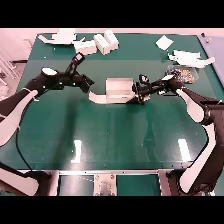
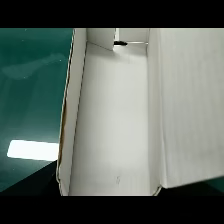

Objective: Fold the box and place the chain.

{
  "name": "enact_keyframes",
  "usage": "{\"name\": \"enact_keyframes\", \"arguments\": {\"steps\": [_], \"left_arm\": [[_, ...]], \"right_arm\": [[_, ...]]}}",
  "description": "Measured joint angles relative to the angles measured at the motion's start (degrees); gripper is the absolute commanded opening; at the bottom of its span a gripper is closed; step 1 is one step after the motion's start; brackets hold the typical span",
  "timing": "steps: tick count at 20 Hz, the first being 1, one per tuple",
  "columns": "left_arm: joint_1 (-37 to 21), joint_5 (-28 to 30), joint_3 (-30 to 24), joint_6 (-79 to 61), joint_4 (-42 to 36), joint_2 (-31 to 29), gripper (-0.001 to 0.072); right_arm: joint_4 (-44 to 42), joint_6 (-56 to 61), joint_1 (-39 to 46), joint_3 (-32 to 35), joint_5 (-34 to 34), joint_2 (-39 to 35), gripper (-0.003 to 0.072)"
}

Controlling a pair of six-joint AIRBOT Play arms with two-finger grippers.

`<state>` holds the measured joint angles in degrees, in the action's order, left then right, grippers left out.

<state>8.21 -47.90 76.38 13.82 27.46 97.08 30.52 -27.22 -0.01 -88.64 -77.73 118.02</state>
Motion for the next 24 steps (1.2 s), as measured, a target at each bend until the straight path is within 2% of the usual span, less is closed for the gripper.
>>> {"name": "enact_keyframes", "arguments": {"steps": [6, 12, 16, 24], "left_arm": [[-3.2, -4.5, 0.0, 21.0, 8.8, -1.0, 0.0029], [-3.9, -9.6, -0.3, 30.8, 12.2, 0.9, 0.0029], [-4.0, -12.3, -0.3, 33.2, 11.1, 3.9, 0.0029], [-3.6, -15.9, -0.3, 34.2, 2.6, 7.8, 0.0029]], "right_arm": [[0.0, 0.0, 0.0, 0.0, 0.0, 0.0, 0.0495], [0.0, 0.0, 0.0, 0.0, 0.0, 0.0, 0.0494], [0.0, 0.0, 0.0, 0.0, 0.1, 0.0, 0.0494], [0.0, 0.0, 0.0, 0.0, 0.1, 0.0, 0.0494]]}}
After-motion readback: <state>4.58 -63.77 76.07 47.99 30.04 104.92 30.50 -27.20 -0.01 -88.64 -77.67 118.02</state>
